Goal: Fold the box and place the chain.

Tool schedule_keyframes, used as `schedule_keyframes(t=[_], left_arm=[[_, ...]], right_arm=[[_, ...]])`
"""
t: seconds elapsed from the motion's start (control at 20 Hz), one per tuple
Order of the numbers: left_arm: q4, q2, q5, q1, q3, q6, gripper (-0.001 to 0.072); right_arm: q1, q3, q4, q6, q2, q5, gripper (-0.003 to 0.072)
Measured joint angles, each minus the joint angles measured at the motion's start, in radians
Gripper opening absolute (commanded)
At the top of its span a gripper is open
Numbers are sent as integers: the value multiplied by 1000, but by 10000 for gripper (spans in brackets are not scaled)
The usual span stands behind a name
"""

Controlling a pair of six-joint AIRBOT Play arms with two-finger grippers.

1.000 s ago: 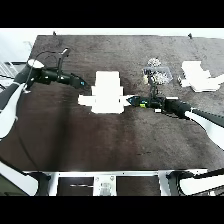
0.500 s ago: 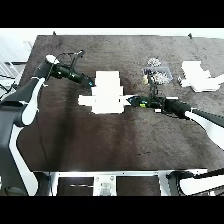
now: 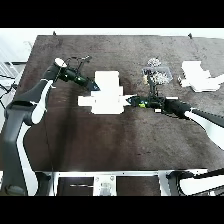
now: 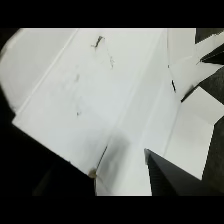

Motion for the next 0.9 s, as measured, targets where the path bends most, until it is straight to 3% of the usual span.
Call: schedule_keyframes(t=[0.1, 0.5, 0.55, 0.8, 0.9], left_arm=[[0, -5, 3, -5, 2, 9, 530], [0, -10, -5, -3, 3, 32, 527], [0, -11, -7, 2, 3, 33, 469], [-28, -11, -36, 16, 3, 52, 467], [-55, -14, -48, 19, 3, 63, 417]], right_arm=[[0, 0, -2, -1, 0, 2, 13], [0, 0, -10, -3, 0, 2, 13], [0, 0, -11, -3, 0, 3, 13], [0, 0, -11, -3, 0, 3, 13], [0, 0, -11, -3, 0, 3, 13]])
